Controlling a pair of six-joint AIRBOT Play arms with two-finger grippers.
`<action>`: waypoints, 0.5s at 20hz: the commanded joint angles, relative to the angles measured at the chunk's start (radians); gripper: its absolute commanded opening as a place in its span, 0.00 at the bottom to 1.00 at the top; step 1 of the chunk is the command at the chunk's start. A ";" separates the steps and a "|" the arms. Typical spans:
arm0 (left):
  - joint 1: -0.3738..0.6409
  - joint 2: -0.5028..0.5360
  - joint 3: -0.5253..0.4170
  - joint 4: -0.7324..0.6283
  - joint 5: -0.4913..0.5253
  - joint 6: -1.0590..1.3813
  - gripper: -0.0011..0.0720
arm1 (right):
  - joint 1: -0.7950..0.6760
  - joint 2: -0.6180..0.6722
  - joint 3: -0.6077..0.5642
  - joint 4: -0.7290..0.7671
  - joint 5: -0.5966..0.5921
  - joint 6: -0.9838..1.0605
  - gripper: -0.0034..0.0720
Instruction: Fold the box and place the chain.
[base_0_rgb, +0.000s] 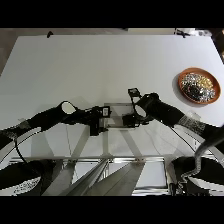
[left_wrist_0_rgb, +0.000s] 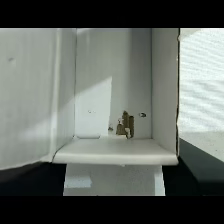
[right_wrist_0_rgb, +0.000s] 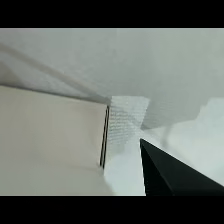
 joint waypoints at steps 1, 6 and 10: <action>0.000 0.001 0.000 -0.002 0.002 -0.002 0.32 | 0.000 0.047 0.000 -0.010 0.026 -0.061 0.68; 0.000 0.001 0.000 -0.002 0.002 -0.002 0.32 | 0.000 0.208 0.000 -0.046 0.136 -0.132 0.68; 0.000 0.001 0.000 -0.002 0.002 -0.002 0.32 | -0.087 0.367 0.000 -0.060 0.137 -0.220 0.68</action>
